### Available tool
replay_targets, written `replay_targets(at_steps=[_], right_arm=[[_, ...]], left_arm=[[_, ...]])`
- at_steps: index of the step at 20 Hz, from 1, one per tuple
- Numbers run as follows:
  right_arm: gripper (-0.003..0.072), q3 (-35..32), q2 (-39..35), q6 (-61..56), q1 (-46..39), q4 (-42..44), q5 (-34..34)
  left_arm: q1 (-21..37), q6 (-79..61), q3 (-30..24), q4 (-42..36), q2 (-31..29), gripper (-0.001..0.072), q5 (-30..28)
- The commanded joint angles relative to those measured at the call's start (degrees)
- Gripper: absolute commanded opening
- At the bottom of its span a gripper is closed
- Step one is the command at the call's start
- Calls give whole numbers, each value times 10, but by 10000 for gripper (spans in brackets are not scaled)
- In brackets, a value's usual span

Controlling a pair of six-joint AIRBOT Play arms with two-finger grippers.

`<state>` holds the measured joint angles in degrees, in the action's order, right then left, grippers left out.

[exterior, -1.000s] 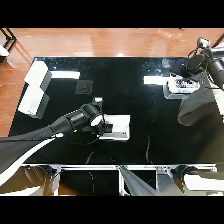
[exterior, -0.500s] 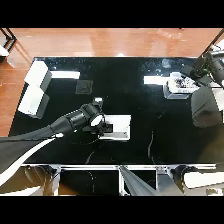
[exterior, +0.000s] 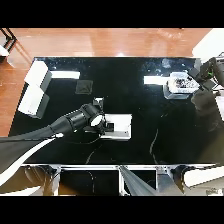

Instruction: Fold the box and place the chain.

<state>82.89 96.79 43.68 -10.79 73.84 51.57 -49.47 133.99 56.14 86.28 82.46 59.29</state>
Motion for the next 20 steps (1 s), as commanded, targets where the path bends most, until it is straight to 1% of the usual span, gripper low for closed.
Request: replay_targets(at_steps=[1, 4, 8, 9, 10, 11, 12, 13, 15, 17, 20], right_arm=[[526, 10, 24, -6, -6, 26, -36], [525, 23, 47, -6, -6, 57, -43], [521, 24, 59, -6, -6, 53, -41], [446, 24, 60, -5, -6, 50, -39], [411, 24, 61, -4, -6, 50, -40], [409, 24, 61, -4, -6, 50, -39], [344, 24, 61, 1, -6, 50, -36], [185, 27, 61, 24, -6, 53, -29], [22, 34, 61, 64, -6, 56, -16], [22, 49, 61, 85, -6, 56, 0], [21, 90, 58, 146, -5, 60, 34]], left_arm=[[0, 0, 0, 0, 0, 25, -5], [0, 0, 0, 0, 0, 25, -5], [0, 0, 0, 0, 0, 25, -5], [0, 0, 0, 0, 0, 25, -6], [0, 0, 0, 0, 0, 25, -6], [0, 0, 0, 0, 0, 25, -6], [0, 0, 0, 0, 0, 25, -6], [0, 0, 0, 0, 0, 25, -7], [0, 0, 0, 0, 0, 25, -8], [0, 0, 0, 0, 0, 25, -8], [0, 0, 0, 0, 0, 25, -8]])
